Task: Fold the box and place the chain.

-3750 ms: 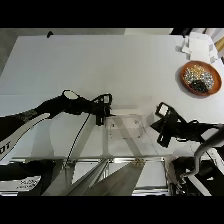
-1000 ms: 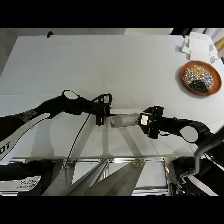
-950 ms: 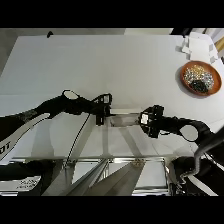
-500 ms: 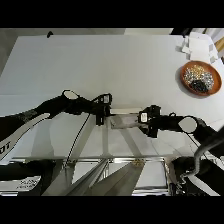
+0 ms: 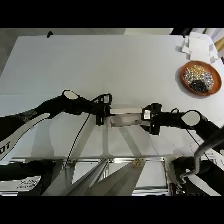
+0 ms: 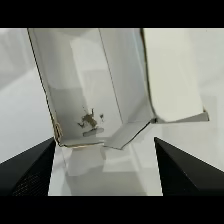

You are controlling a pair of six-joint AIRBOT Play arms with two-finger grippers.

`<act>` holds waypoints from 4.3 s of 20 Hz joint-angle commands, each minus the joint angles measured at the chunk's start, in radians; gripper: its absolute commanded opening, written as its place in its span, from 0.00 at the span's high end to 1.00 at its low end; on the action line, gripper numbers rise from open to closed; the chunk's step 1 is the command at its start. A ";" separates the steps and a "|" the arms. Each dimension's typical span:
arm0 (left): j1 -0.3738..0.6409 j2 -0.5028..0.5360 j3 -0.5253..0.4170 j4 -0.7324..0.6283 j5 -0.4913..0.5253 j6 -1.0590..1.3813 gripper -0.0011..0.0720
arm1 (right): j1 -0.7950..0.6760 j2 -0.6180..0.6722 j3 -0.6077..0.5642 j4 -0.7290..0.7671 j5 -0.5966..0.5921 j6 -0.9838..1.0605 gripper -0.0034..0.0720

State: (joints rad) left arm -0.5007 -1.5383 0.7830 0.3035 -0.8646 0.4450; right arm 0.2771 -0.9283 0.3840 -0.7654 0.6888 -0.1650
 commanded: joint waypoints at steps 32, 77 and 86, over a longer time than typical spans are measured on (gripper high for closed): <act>0.000 0.000 0.000 0.000 0.000 0.000 0.97 | -0.043 -0.278 0.059 0.237 0.123 -0.343 0.11; 0.000 0.000 0.000 0.000 0.000 0.000 0.97 | -0.066 -0.360 0.058 0.289 0.160 -0.393 0.42; 0.000 0.000 0.000 0.000 0.000 0.000 0.97 | -0.066 -0.360 0.058 0.265 0.160 -0.389 0.43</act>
State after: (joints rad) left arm -0.5003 -1.5383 0.7830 0.3038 -0.8654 0.4454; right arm 0.2100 -1.2877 0.4427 -0.4881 0.8486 -0.5549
